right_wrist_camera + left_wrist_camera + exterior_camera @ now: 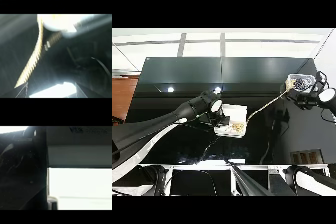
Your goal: Fold the box and place the chain.
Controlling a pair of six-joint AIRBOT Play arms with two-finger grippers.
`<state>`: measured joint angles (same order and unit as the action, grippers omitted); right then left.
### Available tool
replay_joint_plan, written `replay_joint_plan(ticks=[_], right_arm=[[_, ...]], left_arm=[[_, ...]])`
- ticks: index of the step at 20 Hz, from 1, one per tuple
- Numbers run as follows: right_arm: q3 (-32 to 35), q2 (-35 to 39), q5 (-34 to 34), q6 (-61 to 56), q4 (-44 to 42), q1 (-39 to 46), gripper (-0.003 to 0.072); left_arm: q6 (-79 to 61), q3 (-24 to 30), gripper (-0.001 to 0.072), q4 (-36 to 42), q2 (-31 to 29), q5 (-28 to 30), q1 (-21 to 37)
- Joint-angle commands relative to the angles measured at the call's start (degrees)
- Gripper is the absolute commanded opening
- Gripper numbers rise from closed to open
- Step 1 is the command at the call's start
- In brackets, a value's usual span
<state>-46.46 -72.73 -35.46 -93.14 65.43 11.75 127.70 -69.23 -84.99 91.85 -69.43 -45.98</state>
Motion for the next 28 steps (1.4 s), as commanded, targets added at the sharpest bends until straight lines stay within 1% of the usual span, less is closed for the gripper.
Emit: replay_joint_plan(ticks=[1, 5, 7, 9, 10, 11, 12, 14, 15, 18, 23, 26, 28], right_arm=[[-5.8, -8.8, 4.5, -2.0, -5.8, -0.8, 0.0712], [-11.7, -15.6, 3.1, -8.0, -5.8, -2.5, 0.071], [-12.2, -16.6, 3.1, -8.7, -5.8, -2.6, 0.0557], [-12.2, -16.6, 3.0, -8.7, -5.2, -2.4, 0.0359], [-12.2, -16.5, 2.4, -8.6, -5.2, -2.4, 0.0167], [-12.2, -16.3, 1.2, -7.7, -5.2, -2.3, 0.0039], [-12.5, -16.0, -0.8, -6.1, -5.4, -2.4, 0.0015], [-13.6, -13.9, -7.1, 1.2, -5.4, -2.6, 0.0014], [-13.7, -11.6, -9.7, 4.7, -5.3, -2.6, 0.0014], [-13.7, 0.3, -16.3, 12.6, -5.3, -2.5, 0.0014], [-13.7, 23.4, -22.3, 14.4, -7.0, -2.6, 0.0014], [-14.1, 32.7, -25.5, 16.1, -12.3, -2.6, 0.0014], [-15.5, 35.7, -29.0, 17.0, -15.9, -2.6, 0.0014]], left_arm=[[0.0, 0.0, 0.0029, 0.0, 0.0, 0.0, 0.0], [0.0, 0.0, 0.0029, 0.0, 0.0, -0.1, 0.0], [0.0, 0.0, 0.0029, 0.0, 0.0, -0.1, 0.0], [0.0, 0.0, 0.0029, 0.0, 0.0, -0.1, 0.0], [0.0, 0.0, 0.0029, 0.0, 0.0, -0.1, 0.0], [0.0, 0.0, 0.0029, 0.0, 0.0, -0.1, 0.0], [0.0, 0.0, 0.0028, 0.0, 0.0, -0.1, 0.0], [0.0, 0.0, 0.0029, 0.0, 0.0, -0.1, 0.0], [0.0, 0.0, 0.0029, 0.0, 0.0, -0.1, 0.0], [0.0, 0.0, 0.0029, 0.0, 0.0, -0.1, 0.0], [0.0, 0.0, 0.0029, 0.0, 0.0, -0.1, 0.0], [0.0, 0.0, 0.0029, 0.0, 0.0, -0.1, 0.0], [0.0, 0.0, 0.0029, 0.0, 0.0, -0.1, 0.0]])
